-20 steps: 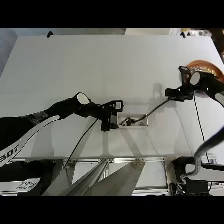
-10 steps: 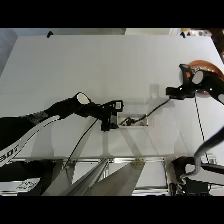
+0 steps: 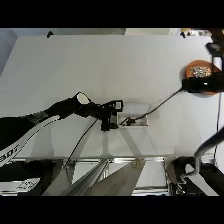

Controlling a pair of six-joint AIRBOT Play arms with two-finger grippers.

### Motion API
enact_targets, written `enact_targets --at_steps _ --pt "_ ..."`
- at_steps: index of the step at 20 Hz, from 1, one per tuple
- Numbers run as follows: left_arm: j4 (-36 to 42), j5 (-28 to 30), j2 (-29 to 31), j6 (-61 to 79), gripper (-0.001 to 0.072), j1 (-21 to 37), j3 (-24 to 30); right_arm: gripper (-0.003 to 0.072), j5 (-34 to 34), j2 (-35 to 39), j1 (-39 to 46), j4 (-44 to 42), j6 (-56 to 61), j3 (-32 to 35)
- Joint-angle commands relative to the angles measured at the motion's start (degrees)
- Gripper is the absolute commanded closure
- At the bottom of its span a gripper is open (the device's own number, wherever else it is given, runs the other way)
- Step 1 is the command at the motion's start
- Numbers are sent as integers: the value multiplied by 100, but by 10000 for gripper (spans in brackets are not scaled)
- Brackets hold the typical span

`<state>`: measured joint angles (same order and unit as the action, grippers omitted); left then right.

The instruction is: Fold the box and place the chain.

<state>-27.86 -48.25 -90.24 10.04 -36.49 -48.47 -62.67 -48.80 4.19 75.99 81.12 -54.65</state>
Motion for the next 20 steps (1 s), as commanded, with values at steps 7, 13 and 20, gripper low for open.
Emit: enact_targets --at_steps 7,13,20 --pt "0 0 4 2 497 -4 0 672 -474 1897 -2 -2430 -518 -15" --pt "0 0 4 2 497 -4 0 672 -887 1926 -199 -3318 -667 -15" --pt "0 0 4 2 497 -4 0 672 -85 1773 -1899 -2898 -487 -15"
